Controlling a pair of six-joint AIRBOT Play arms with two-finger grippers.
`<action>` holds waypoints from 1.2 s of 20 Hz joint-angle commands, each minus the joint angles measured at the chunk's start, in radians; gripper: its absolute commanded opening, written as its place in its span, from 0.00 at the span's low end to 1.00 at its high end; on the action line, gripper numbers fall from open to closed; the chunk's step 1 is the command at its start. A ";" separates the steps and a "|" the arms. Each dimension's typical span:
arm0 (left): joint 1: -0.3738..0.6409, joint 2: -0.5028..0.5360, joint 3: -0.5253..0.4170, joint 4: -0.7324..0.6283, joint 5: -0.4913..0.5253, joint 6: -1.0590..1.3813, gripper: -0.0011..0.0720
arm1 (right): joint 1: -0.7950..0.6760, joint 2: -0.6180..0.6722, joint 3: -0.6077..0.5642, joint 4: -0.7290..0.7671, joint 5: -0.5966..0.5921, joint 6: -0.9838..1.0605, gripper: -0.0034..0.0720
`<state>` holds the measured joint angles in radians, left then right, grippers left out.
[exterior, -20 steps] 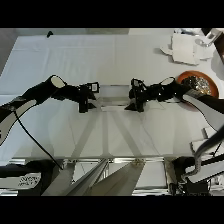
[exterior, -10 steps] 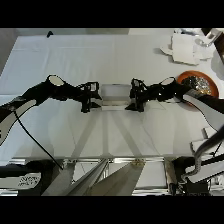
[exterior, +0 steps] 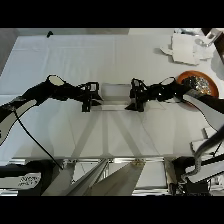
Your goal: Fold the box and place the chain.
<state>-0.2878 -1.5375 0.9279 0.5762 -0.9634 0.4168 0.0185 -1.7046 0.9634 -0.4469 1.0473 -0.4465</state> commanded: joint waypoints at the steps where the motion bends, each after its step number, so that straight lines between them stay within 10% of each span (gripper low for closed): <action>1: -0.001 -0.001 0.000 -0.015 0.001 0.005 0.29 | 0.000 0.000 0.001 0.000 0.000 0.000 0.73; 9: -0.012 -0.036 0.000 -0.090 -0.010 0.003 0.05 | 0.000 0.000 0.001 0.000 0.000 0.000 0.73; 12: -0.013 -0.049 0.000 -0.090 -0.009 0.003 0.42 | 0.000 0.000 0.001 0.000 0.000 0.000 0.73; 19: -0.013 -0.051 0.000 -0.090 0.004 0.003 0.43 | 0.000 0.000 0.001 0.000 0.000 0.000 0.73; 22: -0.013 -0.051 0.000 -0.090 0.046 0.002 0.71 | 0.000 0.000 0.001 0.000 0.000 0.000 0.73; 24: -0.013 -0.051 0.000 -0.090 0.063 0.003 0.72 | 0.000 0.000 0.001 0.000 0.000 0.000 0.73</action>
